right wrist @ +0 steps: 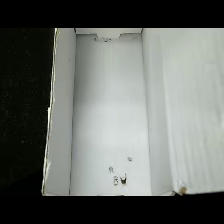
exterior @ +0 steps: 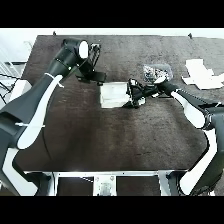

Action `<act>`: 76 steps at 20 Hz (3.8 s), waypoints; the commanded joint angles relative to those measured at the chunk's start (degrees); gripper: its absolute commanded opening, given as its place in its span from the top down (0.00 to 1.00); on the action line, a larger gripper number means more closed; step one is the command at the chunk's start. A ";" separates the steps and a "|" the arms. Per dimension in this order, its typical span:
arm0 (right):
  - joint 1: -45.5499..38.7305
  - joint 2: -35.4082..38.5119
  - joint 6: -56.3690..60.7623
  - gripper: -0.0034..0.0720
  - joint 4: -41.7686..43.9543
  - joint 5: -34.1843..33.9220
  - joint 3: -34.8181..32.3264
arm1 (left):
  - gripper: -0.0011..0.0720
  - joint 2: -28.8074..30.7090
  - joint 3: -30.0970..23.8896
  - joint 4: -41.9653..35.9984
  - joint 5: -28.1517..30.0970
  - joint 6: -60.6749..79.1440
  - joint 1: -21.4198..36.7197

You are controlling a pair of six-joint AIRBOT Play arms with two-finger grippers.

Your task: Fold the box and place the chain.

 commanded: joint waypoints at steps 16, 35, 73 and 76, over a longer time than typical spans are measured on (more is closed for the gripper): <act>0.02 -0.04 0.02 0.18 0.02 0.02 0.00 | 0.00 2.40 -7.61 -30.80 9.16 60.35 15.61; 0.02 -0.04 0.00 0.18 0.02 0.02 0.00 | 0.00 2.14 -30.29 -45.59 15.34 101.26 17.25; 0.02 -0.04 0.00 0.18 0.02 0.02 0.00 | 0.00 -8.22 -29.73 -51.58 17.99 109.18 12.22; 0.02 -0.04 0.00 0.18 0.02 0.02 0.00 | 0.00 -8.22 -29.75 -52.57 18.58 109.81 12.22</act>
